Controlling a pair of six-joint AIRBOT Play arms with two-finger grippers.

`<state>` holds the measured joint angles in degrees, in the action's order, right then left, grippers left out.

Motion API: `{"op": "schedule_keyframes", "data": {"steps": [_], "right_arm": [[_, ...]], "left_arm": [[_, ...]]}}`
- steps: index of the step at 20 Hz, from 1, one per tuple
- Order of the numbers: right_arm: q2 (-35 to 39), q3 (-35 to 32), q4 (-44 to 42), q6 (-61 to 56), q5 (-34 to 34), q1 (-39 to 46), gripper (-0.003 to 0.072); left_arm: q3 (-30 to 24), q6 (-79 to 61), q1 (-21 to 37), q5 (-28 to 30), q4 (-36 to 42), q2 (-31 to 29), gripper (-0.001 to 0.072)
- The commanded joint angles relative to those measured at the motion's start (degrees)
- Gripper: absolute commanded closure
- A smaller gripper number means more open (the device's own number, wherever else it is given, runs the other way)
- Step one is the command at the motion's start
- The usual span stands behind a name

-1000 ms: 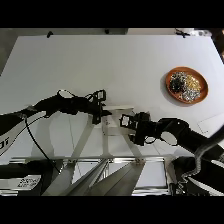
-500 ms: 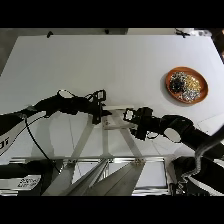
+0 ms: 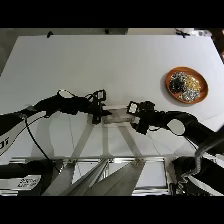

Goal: Fold the box and place the chain.

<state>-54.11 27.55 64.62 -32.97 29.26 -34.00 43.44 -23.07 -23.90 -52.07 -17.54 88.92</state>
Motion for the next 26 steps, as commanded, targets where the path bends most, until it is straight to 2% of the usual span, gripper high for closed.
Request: {"op": "schedule_keyframes", "data": {"steps": [1,4,7,15,23,26], "right_arm": [[-1.3,0.2,-3.9,5.2,-0.1,0.7,-0.0007],[-2.2,0.2,-6.8,6.8,0.3,3.1,-0.0007],[-2.7,0.2,-12.2,14.0,2.0,5.2,-0.0007],[-5.7,0.3,-20.6,23.4,2.2,5.4,0.0009],[-6.9,0.3,-24.0,28.2,10.2,9.6,0.0009],[-9.4,0.3,-26.5,32.6,10.4,9.6,0.0009]], "left_arm": [[0.0,0.0,0.0,0.0,0.0,0.0,0.0698],[0.0,0.0,0.0,0.0,0.0,0.0,0.0698],[0.0,0.0,0.0,0.0,0.0,0.0,0.0698],[0.0,0.0,0.0,0.0,0.0,0.0,0.0698],[0.0,0.0,0.0,0.0,0.0,0.0,0.0698],[0.0,0.0,0.0,0.0,0.0,0.0,0.0698]]}}
